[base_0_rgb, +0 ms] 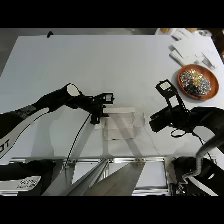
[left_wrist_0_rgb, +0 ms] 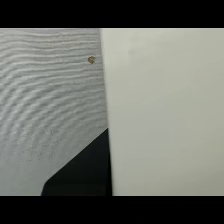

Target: Fold the box and place the chain.

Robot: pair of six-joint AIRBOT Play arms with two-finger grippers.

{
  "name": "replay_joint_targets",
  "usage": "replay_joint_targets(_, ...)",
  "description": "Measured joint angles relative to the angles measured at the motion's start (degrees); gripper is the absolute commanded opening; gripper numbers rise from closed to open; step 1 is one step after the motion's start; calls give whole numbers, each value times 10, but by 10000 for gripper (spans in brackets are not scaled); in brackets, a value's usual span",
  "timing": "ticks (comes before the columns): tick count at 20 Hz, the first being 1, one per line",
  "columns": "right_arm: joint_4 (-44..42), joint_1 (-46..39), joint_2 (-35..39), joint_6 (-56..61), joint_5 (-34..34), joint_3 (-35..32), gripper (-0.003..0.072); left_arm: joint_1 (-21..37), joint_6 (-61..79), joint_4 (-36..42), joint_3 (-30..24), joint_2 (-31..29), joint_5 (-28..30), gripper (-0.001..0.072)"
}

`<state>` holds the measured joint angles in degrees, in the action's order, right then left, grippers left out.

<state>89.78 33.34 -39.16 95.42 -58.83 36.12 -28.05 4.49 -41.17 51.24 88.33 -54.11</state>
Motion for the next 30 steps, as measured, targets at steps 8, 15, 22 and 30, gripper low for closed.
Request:
replay_joint_targets(8, 0, 0, 0, 0, 1, 0, 295, 0, 1, -7, 0, 4, 2, 10)
replay_joint_targets(15, 0, 0, 0, 0, 0, 0, 295, 0, -4, -26, 4, -8, 0, 2)
replay_joint_targets(22, 0, 0, 0, -12, -2, 0, 295, -10, -28, -39, 24, -11, 2, 3)
replay_joint_targets(30, 0, 0, 0, -40, -3, 0, 295, -20, -32, -37, 26, 3, 12, 8)
